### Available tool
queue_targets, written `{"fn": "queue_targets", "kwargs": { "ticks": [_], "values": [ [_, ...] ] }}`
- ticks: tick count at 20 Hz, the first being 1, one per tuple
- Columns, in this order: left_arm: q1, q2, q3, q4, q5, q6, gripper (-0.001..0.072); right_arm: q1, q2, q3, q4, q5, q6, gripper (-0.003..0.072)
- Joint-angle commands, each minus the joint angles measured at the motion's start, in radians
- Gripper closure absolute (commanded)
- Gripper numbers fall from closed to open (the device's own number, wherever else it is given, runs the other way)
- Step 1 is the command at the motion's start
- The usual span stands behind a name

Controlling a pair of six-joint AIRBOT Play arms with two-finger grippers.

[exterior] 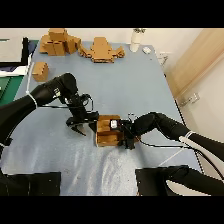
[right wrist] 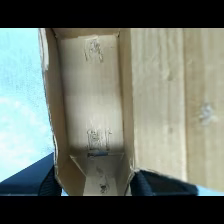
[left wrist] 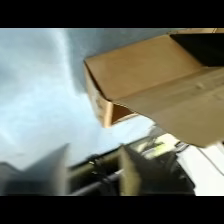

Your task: Fold the box.

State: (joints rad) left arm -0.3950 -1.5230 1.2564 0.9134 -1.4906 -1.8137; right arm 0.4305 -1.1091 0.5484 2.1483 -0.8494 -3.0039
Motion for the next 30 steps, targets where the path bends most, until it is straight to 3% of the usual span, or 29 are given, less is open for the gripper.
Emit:
{"fn": "queue_targets", "kwargs": {
  "ticks": [1,3,4,6,9,12,14,17,19,20,21,22,25,30],
  "values": [
    [0.051,-0.003,-0.001,0.016,-0.027,0.194,0.0542,0.000,0.000,0.001,0.002,0.002,0.001,0.0165],
    [0.068,-0.001,-0.001,-0.004,-0.028,0.455,0.0556,0.000,0.000,0.001,0.002,0.002,0.001,0.0165],
    [0.069,0.004,-0.001,-0.027,-0.027,0.621,0.0697,0.000,0.000,0.001,0.002,0.002,0.001,0.0165],
    [0.068,0.023,-0.001,-0.117,-0.019,0.895,0.0697,0.000,0.000,0.001,0.002,0.002,0.001,0.0165],
    [0.068,0.055,-0.001,-0.112,0.039,1.024,0.0697,0.000,0.000,0.001,0.002,0.002,0.001,0.0165],
    [0.105,0.064,-0.025,-0.130,0.016,1.172,0.0699,0.000,0.000,0.001,0.002,0.002,0.001,0.0165],
    [0.135,0.102,-0.120,-0.182,0.096,1.358,0.0699,0.000,0.000,0.001,0.002,0.002,0.001,0.0165],
    [0.174,0.213,-0.358,-0.365,0.314,1.672,0.0695,0.000,0.000,0.001,0.002,0.002,0.001,0.0165],
    [0.171,0.298,-0.509,-0.354,0.396,1.867,0.0693,0.000,0.000,0.001,0.002,0.002,0.001,0.0165],
    [0.167,0.332,-0.579,-0.354,0.436,1.939,0.0527,0.000,0.000,0.001,0.002,0.002,0.001,0.0165],
    [0.158,0.357,-0.636,-0.356,0.488,1.960,0.0048,0.000,0.000,0.001,0.002,0.002,0.001,0.0165],
    [0.146,0.375,-0.686,-0.364,0.540,1.958,0.0015,0.000,0.000,0.001,0.002,0.002,0.001,0.0165],
    [0.072,0.397,-0.770,-0.368,0.649,2.054,0.0014,0.000,0.000,0.001,0.002,0.002,0.001,0.0165],
    [-0.063,0.391,-0.773,-0.461,0.852,2.060,0.0014,0.000,0.000,0.001,0.002,0.002,0.001,0.0165]
  ]
}}
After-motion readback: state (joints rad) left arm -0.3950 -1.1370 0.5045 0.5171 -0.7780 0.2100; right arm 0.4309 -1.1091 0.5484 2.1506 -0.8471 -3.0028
